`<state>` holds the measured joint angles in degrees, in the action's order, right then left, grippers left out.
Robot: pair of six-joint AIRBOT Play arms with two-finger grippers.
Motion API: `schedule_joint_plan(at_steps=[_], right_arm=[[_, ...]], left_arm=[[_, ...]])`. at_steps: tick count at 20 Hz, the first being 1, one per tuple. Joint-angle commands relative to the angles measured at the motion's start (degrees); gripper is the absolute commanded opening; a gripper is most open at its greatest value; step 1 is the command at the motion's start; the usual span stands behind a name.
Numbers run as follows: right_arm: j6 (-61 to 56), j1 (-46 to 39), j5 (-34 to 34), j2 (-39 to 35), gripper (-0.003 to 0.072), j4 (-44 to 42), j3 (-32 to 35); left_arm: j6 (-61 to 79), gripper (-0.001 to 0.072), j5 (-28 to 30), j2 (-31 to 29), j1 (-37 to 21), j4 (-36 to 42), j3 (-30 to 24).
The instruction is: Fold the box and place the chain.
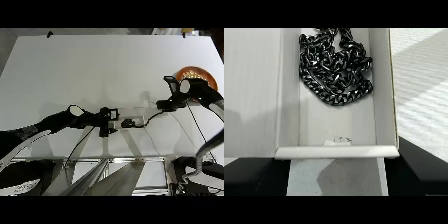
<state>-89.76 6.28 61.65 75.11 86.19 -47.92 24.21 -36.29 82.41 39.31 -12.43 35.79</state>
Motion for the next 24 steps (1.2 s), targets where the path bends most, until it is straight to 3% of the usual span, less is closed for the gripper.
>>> schedule_joint_plan(at_steps=[1, 6, 10, 15, 24], right_arm=[[1.5, 1.6, 1.9, -7.5, 0.0017, 1.0, 0.0], [1.8, 8.1, 5.9, -22.4, 0.0017, -0.8, 0.0], [1.7, 15.8, 6.3, -30.9, 0.0018, -7.9, 0.0], [1.7, 23.1, 3.7, -32.6, 0.0018, -16.2, 0.0], [1.0, 30.6, -8.3, -30.3, 0.0018, -21.2, 0.0]], left_arm=[[0.0, 0.0363, 0.0, 0.0, 0.0, 0.0, 0.0], [0.0, 0.0363, 0.0, 0.0, 0.0, 0.0, 0.0], [0.0, 0.0363, 0.0, -0.1, 0.0, 0.0, 0.0], [0.0, 0.0363, 0.0, -0.1, 0.0, 0.0, 0.0], [0.0, 0.0363, 0.0, -0.1, 0.0, 0.0, 0.0]])
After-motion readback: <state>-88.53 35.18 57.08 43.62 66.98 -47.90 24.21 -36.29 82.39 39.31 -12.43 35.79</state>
